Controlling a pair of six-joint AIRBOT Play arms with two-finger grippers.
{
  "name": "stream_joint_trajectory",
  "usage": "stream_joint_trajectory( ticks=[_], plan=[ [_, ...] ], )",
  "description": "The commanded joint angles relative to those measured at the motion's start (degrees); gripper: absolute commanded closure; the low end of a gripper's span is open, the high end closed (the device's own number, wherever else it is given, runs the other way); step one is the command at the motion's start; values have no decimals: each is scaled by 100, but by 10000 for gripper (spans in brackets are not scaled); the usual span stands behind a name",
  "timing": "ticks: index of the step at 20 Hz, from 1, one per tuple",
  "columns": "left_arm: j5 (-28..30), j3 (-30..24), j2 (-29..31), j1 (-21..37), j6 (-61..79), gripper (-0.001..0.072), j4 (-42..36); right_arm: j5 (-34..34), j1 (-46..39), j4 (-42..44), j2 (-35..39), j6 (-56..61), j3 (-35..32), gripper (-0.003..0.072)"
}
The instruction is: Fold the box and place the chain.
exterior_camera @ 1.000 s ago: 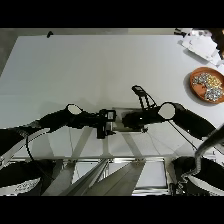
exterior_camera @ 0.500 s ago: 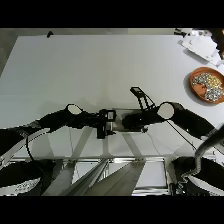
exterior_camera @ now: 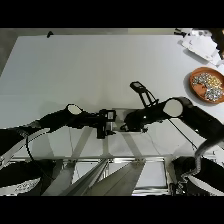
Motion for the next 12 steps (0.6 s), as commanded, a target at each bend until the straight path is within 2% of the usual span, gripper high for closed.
stream_joint_trajectory(
  ticks=[1,4,6,7,9,10,12],
  plan=[
    [2,2,2,2,0,431,0,835,-278,-1064,820,-487,83,494],
    [2,2,2,2,0,431,0,1687,-706,-1862,1252,-1711,72,537],
    [0,2,2,2,0,431,0,1700,-1093,-1576,1228,-2791,-87,532],
    [2,2,2,2,0,431,0,1563,-1204,-1436,1228,-3390,-258,503],
    [0,2,2,2,0,431,0,1379,-1292,-1499,1228,-4811,-643,333],
    [0,2,2,2,0,431,0,1224,-1292,-1556,1228,-5198,-835,308],
    [2,2,2,2,0,431,0,737,-1292,-1484,1200,-5587,-1143,116]
  ],
)
